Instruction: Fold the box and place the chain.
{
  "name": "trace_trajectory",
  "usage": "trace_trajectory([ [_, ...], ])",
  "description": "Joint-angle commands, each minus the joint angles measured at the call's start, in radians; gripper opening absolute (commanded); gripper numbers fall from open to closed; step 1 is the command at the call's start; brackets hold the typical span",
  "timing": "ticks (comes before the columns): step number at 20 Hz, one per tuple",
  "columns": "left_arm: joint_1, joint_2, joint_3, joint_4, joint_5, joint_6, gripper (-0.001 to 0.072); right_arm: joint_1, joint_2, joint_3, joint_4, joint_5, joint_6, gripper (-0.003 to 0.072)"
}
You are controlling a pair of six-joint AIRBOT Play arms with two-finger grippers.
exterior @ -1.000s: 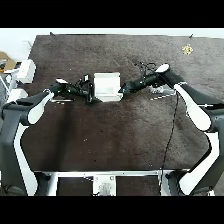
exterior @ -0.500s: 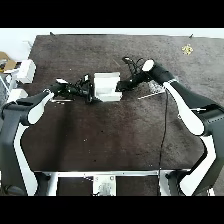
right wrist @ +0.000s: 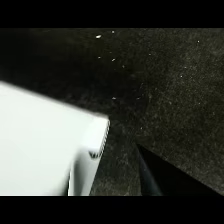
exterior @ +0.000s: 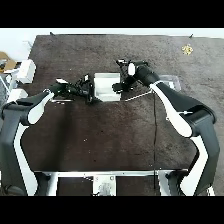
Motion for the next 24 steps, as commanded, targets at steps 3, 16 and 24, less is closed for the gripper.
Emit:
trace_trajectory([
  [3, 0.001, 0.001, 0.000, 0.001, -0.002, 0.000, 0.0275, 0.056, -0.082, 0.121, -0.119, 0.091, 0.110, 0.0438],
  [16, 0.001, 0.001, 0.000, 0.001, -0.001, 0.000, 0.0275, 0.064, -0.085, 0.117, -0.169, 0.118, 0.298, 0.0256],
  [24, 0.001, 0.001, 0.000, 0.001, -0.001, 0.000, 0.0275, 0.071, -0.084, 0.092, -0.183, 0.103, 0.386, 0.0154],
])
